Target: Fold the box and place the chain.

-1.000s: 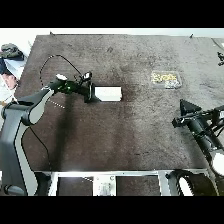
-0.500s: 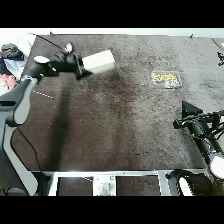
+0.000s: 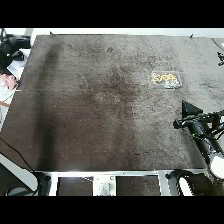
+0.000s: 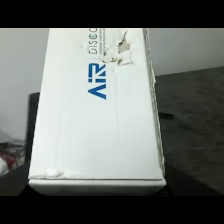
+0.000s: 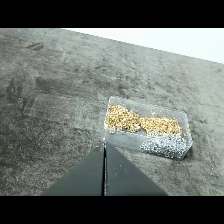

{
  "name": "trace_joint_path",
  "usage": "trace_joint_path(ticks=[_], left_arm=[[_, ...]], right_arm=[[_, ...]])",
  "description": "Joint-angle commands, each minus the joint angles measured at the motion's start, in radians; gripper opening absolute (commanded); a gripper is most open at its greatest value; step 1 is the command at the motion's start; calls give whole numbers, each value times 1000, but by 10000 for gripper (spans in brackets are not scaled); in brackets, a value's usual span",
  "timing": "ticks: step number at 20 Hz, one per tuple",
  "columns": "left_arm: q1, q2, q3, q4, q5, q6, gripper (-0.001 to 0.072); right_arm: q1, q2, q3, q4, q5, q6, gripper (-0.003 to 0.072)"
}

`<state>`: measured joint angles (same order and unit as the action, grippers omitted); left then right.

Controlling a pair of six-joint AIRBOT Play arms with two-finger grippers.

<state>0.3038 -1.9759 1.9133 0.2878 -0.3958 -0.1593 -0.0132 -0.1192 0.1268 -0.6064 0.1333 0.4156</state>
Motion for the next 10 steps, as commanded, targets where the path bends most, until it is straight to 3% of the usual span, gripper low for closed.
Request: trace_joint_path(ticks=[1, 4, 10], left_arm=[[80, -55, 1, 160, 66, -214, 10], [83, -119, 2, 274, 21, -237, 10], [84, -229, 1, 317, -36, -296, 10]], right_arm=[[0, 0, 0, 1, 1, 0, 9], [0, 0, 0, 0, 1, 0, 9], [0, 0, 0, 0, 1, 0, 9]])
